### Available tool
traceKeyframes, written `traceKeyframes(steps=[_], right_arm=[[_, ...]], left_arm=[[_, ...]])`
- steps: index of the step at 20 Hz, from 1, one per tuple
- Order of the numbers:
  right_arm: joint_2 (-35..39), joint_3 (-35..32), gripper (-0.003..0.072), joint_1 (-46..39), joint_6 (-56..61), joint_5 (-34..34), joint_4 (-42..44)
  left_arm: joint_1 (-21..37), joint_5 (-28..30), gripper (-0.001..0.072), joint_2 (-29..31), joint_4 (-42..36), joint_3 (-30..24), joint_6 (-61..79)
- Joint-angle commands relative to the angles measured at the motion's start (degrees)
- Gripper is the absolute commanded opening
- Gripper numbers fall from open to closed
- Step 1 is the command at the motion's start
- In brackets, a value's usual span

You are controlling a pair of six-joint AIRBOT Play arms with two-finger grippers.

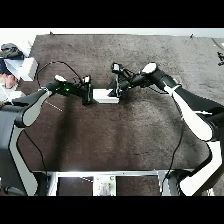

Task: Fold the box and place the chain.

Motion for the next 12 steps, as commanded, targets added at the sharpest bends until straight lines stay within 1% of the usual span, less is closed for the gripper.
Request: traceKeyframes(steps=[1, 3, 4, 9, 12], right_arm=[[2.86, -6.10, 0.0392, -1.38, -5.62, -3.63, 6.10], [2.10, -7.41, 0.0393, -1.01, -11.39, -4.76, 10.99], [1.46, -7.41, 0.0393, -0.61, -12.76, -5.07, 11.76], [-1.09, -7.41, 0.0394, 0.22, -14.40, -5.35, 11.02], [-2.10, -7.41, 0.0394, 0.26, -16.92, -6.80, 11.08]], left_arm=[[0.00, 0.00, 0.0393, -0.02, 0.02, 0.02, 0.02], [0.00, 0.00, 0.0393, -0.02, 0.02, 0.02, 0.02], [0.00, 0.02, 0.0393, -0.02, 0.02, 0.02, 0.02], [0.00, 0.02, 0.0393, -0.02, 0.02, 0.02, 0.02], [0.00, 0.02, 0.0393, -0.02, 0.02, 0.02, 0.02]])
